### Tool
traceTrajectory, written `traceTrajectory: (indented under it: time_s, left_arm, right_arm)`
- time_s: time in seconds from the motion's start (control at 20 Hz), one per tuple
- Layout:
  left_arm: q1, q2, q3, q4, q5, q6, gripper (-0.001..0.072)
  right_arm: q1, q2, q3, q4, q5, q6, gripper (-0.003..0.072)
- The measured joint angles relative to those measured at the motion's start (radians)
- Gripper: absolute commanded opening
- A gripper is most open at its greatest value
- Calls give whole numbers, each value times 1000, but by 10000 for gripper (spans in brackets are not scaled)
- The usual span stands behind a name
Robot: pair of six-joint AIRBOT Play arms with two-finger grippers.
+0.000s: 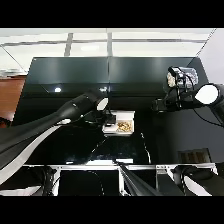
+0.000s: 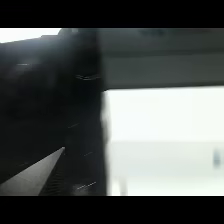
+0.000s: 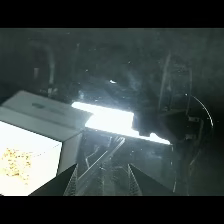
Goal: Fold the box and place the chain.
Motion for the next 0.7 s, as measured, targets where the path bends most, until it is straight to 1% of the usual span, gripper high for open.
traceTrajectory:
  time_s: [0.1,0.2,0.3,0.35,0.4,0.5,0.6,0.65,0.7]
  left_arm:
    - [-10,69,-7,73,-46,59,506]
    - [-6,159,-50,145,-85,121,506]
    - [42,260,-135,200,-89,157,506]
    - [81,311,-186,205,-83,170,506]
    - [134,365,-248,188,-56,188,506]
    - [259,454,-379,78,48,264,505]
    - [392,508,-512,-158,165,451,506]
    - [452,520,-571,-318,212,597,513]
    - [497,525,-618,-458,241,753,687]
  right_arm:
    - [0,0,0,-2,-2,-2,381]
    - [0,0,0,-3,-4,-2,381]
    - [0,0,0,-5,-4,-2,382]
    - [0,0,0,-5,-5,-3,381]
    - [0,0,0,-5,-5,-3,381]
    - [0,0,0,-5,-6,-3,381]
    - [-1,0,0,-5,-5,0,381]
    - [-1,0,0,-4,-3,2,382]
    - [-1,0,0,-4,-2,6,381]
